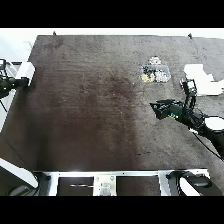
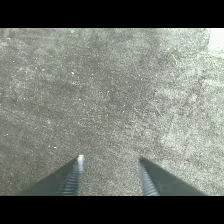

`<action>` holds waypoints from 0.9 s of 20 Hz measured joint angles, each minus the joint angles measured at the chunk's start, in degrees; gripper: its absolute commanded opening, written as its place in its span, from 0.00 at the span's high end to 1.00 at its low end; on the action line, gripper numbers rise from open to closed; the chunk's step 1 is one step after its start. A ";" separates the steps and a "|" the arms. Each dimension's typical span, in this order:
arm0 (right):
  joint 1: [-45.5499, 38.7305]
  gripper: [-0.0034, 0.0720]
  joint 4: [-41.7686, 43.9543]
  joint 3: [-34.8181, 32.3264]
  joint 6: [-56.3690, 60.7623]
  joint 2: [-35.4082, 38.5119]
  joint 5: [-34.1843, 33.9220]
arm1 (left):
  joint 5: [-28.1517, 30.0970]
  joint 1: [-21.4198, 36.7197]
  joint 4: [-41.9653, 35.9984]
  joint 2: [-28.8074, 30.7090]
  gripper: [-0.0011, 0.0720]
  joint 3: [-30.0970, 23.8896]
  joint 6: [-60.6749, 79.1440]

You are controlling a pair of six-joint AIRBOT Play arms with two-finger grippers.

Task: Fold the box and place the chain.

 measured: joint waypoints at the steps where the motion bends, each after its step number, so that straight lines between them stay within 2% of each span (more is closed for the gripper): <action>1: 0.00 0.27 -0.02 0.00 0.00 0.00 0.00 | -0.20 0.07 0.76 0.79 0.00 -0.02 0.09; 2: 0.00 0.27 -0.02 -0.02 0.00 0.00 0.00 | -0.66 0.07 1.53 1.99 0.00 0.02 0.09; 3: 0.00 0.36 0.00 0.00 0.00 0.00 0.02 | -0.98 0.07 2.03 3.37 0.09 0.11 0.07; 4: 0.00 0.68 -0.02 0.02 -0.02 0.02 0.00 | -1.73 0.07 2.69 4.85 0.53 0.15 -0.13; 5: 0.00 0.88 -0.02 0.13 -0.02 0.02 0.02 | -2.95 0.07 3.39 6.23 0.96 0.13 -0.15; 6: 0.00 0.94 0.00 0.35 0.00 0.11 0.02 | -4.81 0.07 3.76 8.04 0.97 0.13 -0.31; 9: 0.00 0.95 0.15 0.96 -0.02 1.05 -1.25 | -12.09 -0.07 3.67 12.81 0.97 0.11 -0.33; 12: 0.00 0.95 0.37 1.25 0.00 4.59 -6.73 | -16.87 -1.31 -0.07 19.26 0.97 -2.34 2.60; 14: 0.00 0.95 0.37 1.27 0.00 8.46 -12.31 | -16.61 -2.93 -4.52 25.46 0.97 -7.23 7.15; 18: 0.00 0.95 0.00 -0.70 -0.44 16.79 -24.26 | -12.15 -8.04 -16.68 41.03 0.97 -23.43 21.14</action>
